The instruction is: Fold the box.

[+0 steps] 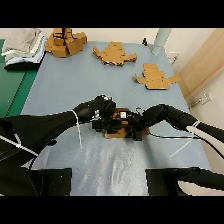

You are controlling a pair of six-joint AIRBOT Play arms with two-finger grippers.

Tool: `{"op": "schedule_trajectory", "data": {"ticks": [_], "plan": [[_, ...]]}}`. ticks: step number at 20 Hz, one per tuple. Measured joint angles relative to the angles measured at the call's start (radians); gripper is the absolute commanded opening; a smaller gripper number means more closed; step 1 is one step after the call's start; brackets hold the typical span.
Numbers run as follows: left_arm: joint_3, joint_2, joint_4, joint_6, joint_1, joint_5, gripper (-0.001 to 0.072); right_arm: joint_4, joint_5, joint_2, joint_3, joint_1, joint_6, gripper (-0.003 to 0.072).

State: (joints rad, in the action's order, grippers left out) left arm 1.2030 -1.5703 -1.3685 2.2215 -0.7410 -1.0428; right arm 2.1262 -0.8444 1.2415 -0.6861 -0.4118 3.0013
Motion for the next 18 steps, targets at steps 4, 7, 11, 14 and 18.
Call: {"op": "schedule_trajectory", "data": {"ticks": [4,7,11,14,18], "plan": [[0.005,0.001,-0.011,0.000,0.000,-0.003,0.0093,0.000,-0.001,0.000,0.000,0.000,0.000,0.0445],[0.006,0.000,-0.014,0.002,0.002,-0.003,0.0096,0.000,-0.002,0.000,0.000,0.000,-0.004,0.0445],[0.006,0.000,-0.013,0.001,0.001,0.003,0.0398,0.000,-0.002,0.000,0.000,0.000,-0.002,0.0445],[0.007,0.001,-0.010,0.002,-0.001,0.005,0.0605,0.000,-0.002,0.000,0.000,0.000,0.000,0.0445],[0.027,0.001,-0.012,0.004,0.003,-0.042,0.0604,0.001,-0.002,0.000,0.000,0.000,0.000,0.0445]]}}
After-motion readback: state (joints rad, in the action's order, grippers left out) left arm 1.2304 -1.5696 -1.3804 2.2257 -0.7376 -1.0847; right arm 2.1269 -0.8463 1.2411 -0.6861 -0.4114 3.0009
